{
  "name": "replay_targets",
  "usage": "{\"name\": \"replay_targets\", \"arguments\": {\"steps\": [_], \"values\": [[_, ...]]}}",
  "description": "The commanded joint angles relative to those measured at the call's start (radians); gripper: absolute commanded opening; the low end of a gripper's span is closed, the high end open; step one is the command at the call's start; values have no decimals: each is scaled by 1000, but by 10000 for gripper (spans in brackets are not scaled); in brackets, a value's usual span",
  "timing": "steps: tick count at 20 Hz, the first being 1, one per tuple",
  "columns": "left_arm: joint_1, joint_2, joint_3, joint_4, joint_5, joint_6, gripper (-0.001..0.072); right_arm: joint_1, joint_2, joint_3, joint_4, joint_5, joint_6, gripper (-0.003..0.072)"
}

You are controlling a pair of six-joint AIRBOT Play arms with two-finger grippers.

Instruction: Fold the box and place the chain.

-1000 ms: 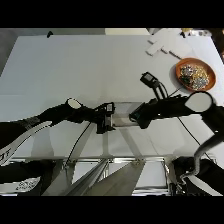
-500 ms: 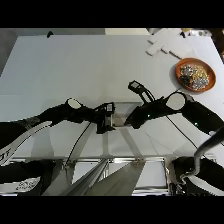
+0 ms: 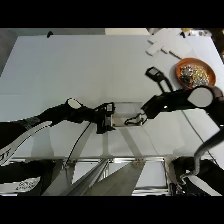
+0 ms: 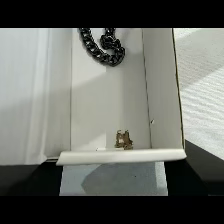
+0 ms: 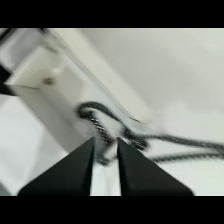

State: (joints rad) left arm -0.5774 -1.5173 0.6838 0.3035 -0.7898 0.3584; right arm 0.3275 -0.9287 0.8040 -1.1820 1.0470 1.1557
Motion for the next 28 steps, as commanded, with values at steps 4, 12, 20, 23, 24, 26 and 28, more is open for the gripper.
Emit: {"name": "replay_targets", "arguments": {"steps": [4, 12, 20, 23, 24, 26, 28], "values": [[0, 1, 0, 0, 1, 0, 134, -169, -1, 13, -241, 38, 202, 383], [0, 1, 0, 0, 0, 0, 134, -167, -294, 13, -254, -24, 196, 317], [0, 1, 0, 0, 0, 0, 134, -167, -368, 12, -250, -90, 179, 281], [0, 1, 0, 0, 0, 0, 134, -166, -368, 12, -250, -117, 179, 269], [0, 1, 0, 0, 0, 0, 134, -165, -368, 12, -250, -129, 179, 267], [0, 1, 0, 0, 0, 0, 134, -150, -369, 12, -254, -148, 170, 255], [0, 1, 0, 0, 0, 0, 134, -133, -379, 12, -259, -147, 159, 255]]}}
